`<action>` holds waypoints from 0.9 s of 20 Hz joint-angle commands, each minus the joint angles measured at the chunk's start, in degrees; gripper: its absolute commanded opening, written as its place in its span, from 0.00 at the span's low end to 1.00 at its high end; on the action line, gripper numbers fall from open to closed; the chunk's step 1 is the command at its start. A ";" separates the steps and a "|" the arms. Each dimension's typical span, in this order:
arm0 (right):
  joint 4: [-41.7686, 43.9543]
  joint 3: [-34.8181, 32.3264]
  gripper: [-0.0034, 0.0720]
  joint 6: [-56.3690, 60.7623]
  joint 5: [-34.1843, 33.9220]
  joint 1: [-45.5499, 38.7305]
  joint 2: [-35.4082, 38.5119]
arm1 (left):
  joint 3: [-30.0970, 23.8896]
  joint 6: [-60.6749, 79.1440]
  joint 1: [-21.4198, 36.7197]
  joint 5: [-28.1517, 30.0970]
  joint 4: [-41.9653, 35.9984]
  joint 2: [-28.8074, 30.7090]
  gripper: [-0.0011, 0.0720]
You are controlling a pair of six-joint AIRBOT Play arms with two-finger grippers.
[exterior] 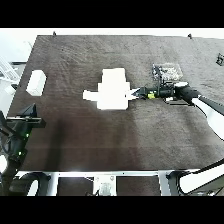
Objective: Fold the box and place the chain.
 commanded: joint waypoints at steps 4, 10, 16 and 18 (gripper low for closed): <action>-4.90 2.49 0.05 2.56 0.04 0.92 -1.99 | 0.04 0.00 0.04 -0.28 0.02 0.00 0.04; -4.59 2.51 0.06 2.91 -1.51 1.88 -2.19 | 0.04 0.00 0.04 -0.39 0.02 0.00 0.04; -4.24 2.49 0.06 3.65 -2.34 2.89 -2.19 | 0.13 0.02 0.04 -0.72 0.04 0.00 0.85; -4.09 2.49 0.06 3.89 -2.32 2.91 -2.16 | 1.11 0.04 0.04 -1.53 0.04 -0.33 0.74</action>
